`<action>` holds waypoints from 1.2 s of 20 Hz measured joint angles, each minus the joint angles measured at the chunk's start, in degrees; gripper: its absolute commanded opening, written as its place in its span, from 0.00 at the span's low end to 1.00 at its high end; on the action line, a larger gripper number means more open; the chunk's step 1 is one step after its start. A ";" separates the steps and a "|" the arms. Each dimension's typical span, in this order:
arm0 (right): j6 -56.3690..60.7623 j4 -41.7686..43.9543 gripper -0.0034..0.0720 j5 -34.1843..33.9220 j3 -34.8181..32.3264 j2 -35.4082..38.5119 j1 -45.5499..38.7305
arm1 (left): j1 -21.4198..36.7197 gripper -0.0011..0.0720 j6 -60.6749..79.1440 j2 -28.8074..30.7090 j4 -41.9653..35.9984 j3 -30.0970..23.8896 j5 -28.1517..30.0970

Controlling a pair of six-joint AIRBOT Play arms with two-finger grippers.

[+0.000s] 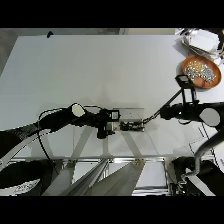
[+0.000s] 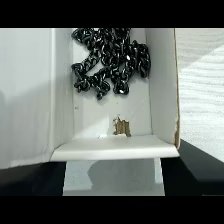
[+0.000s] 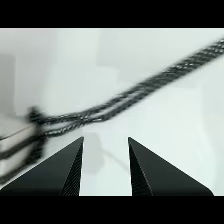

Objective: Fold the box and place the chain.

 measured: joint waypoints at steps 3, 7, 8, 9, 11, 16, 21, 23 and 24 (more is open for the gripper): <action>-2.62 -1.81 0.46 -1.42 2.45 -6.84 -9.46 | 0.00 0.44 0.00 0.00 0.00 0.00 0.00; -4.15 -2.27 0.49 -2.58 7.96 -19.28 -15.06 | 0.00 0.44 0.00 0.00 0.00 0.00 0.00; -4.26 -2.16 0.49 -2.58 9.18 -22.01 -15.28 | 0.00 0.44 -0.02 0.00 0.00 0.00 0.00; -4.37 -1.97 0.49 -2.86 10.38 -24.63 -15.17 | 0.00 0.44 0.00 0.00 0.00 0.00 0.00; -4.52 -1.73 0.49 -3.48 12.24 -28.61 -14.34 | 0.00 0.44 -0.02 0.00 0.00 0.00 0.00; -3.63 -1.42 0.49 -5.38 14.45 -34.25 -12.68 | 0.00 0.44 -0.02 0.00 0.00 0.00 0.00; -2.80 -1.44 0.48 -5.84 14.93 -35.95 -12.33 | 0.00 0.44 0.00 0.00 0.00 0.00 0.00; -2.78 -1.44 0.43 -5.79 14.99 -36.15 -12.28 | 0.00 0.44 -0.02 0.00 0.00 0.00 0.00; -2.73 -1.46 0.43 -5.75 15.02 -36.26 -12.28 | 0.00 0.44 0.00 0.00 0.00 0.00 0.00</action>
